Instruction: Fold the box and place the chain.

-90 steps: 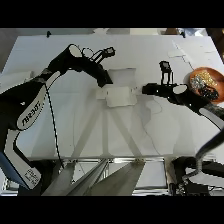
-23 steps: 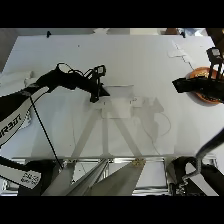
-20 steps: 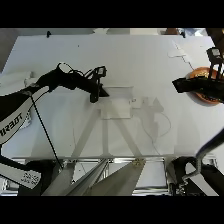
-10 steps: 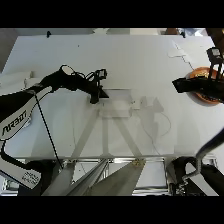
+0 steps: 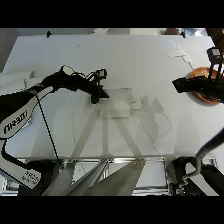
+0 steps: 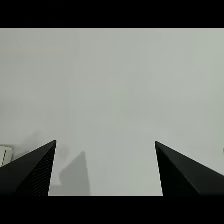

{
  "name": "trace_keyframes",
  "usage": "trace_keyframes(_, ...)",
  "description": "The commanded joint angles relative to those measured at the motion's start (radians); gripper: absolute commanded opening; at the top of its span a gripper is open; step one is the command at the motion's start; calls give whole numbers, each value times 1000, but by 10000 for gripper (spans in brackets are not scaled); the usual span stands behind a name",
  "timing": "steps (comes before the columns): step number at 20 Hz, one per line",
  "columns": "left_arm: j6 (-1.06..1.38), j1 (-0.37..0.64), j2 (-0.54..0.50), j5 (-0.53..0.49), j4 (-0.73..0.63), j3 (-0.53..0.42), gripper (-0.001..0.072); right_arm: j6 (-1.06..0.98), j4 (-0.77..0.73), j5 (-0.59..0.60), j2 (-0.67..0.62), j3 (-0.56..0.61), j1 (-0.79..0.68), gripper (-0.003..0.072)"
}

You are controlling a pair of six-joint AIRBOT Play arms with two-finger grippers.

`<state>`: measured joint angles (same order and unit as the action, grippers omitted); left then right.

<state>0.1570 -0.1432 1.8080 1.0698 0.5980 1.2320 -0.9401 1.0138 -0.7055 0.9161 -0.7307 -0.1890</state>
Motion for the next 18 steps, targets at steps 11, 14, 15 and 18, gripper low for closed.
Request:
trace_keyframes(11, 0, 0, 1, -4, 5, -1, 16, 639, -27, -179, -136, -59, 315, 666)
trace_keyframes(14, 0, 0, 1, -4, 5, -1, 16, 653, -28, -289, -147, -59, 399, 668)
trace_keyframes(15, 0, 0, 1, -4, 5, -1, 16, 653, -28, -310, -147, -59, 414, 668)
trace_keyframes(18, 0, 0, 1, -3, 5, -1, 16, 653, -27, -338, -147, -59, 422, 668)
